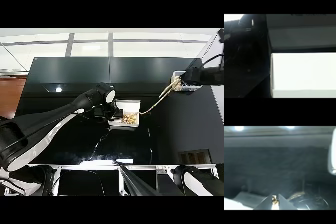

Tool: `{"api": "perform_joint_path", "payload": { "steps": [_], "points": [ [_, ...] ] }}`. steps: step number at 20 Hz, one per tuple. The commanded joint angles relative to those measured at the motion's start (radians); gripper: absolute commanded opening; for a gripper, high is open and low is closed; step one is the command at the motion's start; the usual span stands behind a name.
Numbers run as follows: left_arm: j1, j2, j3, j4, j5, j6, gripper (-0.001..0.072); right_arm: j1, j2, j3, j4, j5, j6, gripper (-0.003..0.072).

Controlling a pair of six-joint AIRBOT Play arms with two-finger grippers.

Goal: Fold the box and place the chain.

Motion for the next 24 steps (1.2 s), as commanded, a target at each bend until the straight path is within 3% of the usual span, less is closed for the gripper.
{"api": "perform_joint_path", "payload": {
  "steps": [1,3,5,11,13,15,19,24],
  "points": [
    [0.000,0.000,0.001,0.000,-0.010,0.000,0.0028,0.002,0.126,0.001,0.122,0.207,-0.063,0.0011],
    [0.000,0.000,0.001,0.000,-0.011,0.000,0.0028,0.011,0.133,0.001,0.194,0.303,-0.103,0.0010],
    [0.000,0.000,0.001,0.000,-0.011,0.000,0.0028,0.034,0.133,-0.006,0.269,0.325,-0.121,0.0010],
    [0.000,0.000,0.001,0.000,-0.011,0.000,0.0028,0.090,0.133,-0.005,0.726,0.232,-0.215,0.0011],
    [0.000,0.000,0.001,0.000,-0.011,0.000,0.0028,0.096,0.133,-0.006,0.802,0.206,-0.224,0.0011],
    [0.000,0.000,0.001,0.000,-0.011,0.000,0.0028,0.116,0.132,-0.006,0.782,0.177,-0.224,0.0010],
    [0.000,0.000,0.001,0.000,-0.011,0.000,0.0028,0.208,0.129,-0.021,0.563,0.163,-0.147,0.0011],
    [0.000,0.000,0.001,0.000,-0.011,0.000,0.0028,0.301,0.127,-0.192,0.446,0.071,-0.104,0.0011]
  ]
}}
